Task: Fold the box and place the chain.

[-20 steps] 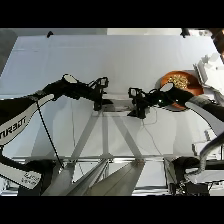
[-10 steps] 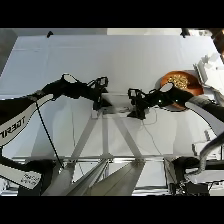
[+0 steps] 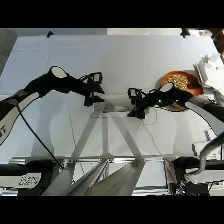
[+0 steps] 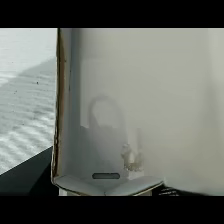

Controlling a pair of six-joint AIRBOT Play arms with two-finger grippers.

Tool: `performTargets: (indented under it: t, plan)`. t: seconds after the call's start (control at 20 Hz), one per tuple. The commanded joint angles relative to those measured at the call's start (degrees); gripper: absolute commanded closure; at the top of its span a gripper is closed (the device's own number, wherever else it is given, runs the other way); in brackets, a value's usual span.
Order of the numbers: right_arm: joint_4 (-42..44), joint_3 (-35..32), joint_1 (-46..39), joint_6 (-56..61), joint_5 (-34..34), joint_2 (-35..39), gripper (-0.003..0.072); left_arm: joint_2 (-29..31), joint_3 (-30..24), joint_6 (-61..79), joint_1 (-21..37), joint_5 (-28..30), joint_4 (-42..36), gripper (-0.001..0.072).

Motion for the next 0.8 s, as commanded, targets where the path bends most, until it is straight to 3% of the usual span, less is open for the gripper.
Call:
performTargets:
  t: [0.0, 0.1, 0.2, 0.45, 0.6, 0.75]
  plan:
    - [-0.1, 0.0, 0.0, -0.1, 0.1, 0.0, 0.0307, 3.9, 0.0, -7.0, 2.1, -0.3, 6.5, 0.0294]
    - [-0.1, 0.0, 0.0, -0.1, 0.1, 0.0, 0.0307, 6.0, 0.0, -10.1, 2.0, -1.5, 10.5, 0.0333]
    - [-0.1, 0.0, 0.0, -0.1, 0.1, 0.0, 0.0307, 7.6, 0.0, -11.9, 1.9, -4.9, 13.6, 0.07]
    - [0.0, 0.0, 0.0, -0.1, 0.1, 0.0, 0.0307, 8.0, -0.6, -18.1, 1.1, -19.3, 8.2, 0.0703]
    - [0.0, 0.0, 0.0, -0.1, 0.1, 0.0, 0.0307, 7.5, -1.5, -18.0, -0.1, -16.7, -1.2, 0.0702]
    - [-0.1, 0.0, 0.0, -0.1, 0.1, 0.0, 0.0307, 5.9, -1.5, -18.2, -0.3, -7.2, -7.8, 0.0702]
